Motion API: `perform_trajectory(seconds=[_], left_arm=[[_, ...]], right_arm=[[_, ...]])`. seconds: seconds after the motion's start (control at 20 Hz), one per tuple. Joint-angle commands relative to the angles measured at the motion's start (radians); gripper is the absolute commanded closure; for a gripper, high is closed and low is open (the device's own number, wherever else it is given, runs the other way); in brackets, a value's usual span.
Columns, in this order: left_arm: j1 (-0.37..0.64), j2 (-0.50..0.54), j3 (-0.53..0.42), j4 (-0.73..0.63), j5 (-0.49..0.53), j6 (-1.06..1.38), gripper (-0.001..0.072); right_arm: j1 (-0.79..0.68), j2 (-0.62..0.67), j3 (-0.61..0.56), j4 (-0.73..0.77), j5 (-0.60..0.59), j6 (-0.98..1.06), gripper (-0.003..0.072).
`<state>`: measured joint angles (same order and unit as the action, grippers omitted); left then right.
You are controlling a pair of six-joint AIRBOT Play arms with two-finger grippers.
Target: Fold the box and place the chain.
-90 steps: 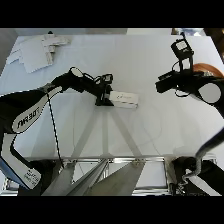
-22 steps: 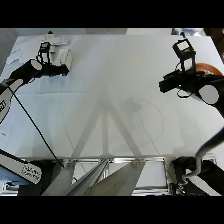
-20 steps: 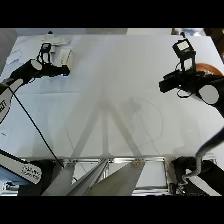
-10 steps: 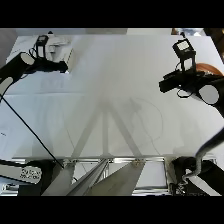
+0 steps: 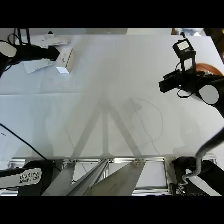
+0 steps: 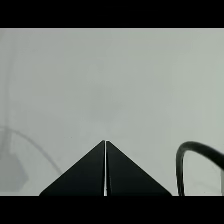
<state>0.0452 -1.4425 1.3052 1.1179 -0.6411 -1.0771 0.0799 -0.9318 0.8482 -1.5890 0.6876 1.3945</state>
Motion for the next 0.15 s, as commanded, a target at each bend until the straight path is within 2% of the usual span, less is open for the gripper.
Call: perform_trajectory(seconds=[0.0,0.1], left_arm=[[-0.002,0.06,0.001,-0.003,0.0,-0.001,0.0018],[-0.002,0.076,0.001,-0.002,0.001,-0.001,0.0018]], right_arm=[[0.0,0.001,0.001,0.0,0.0,0.0,0.0675],[0.0,0.001,0.001,0.0,0.001,0.0,0.0675]])
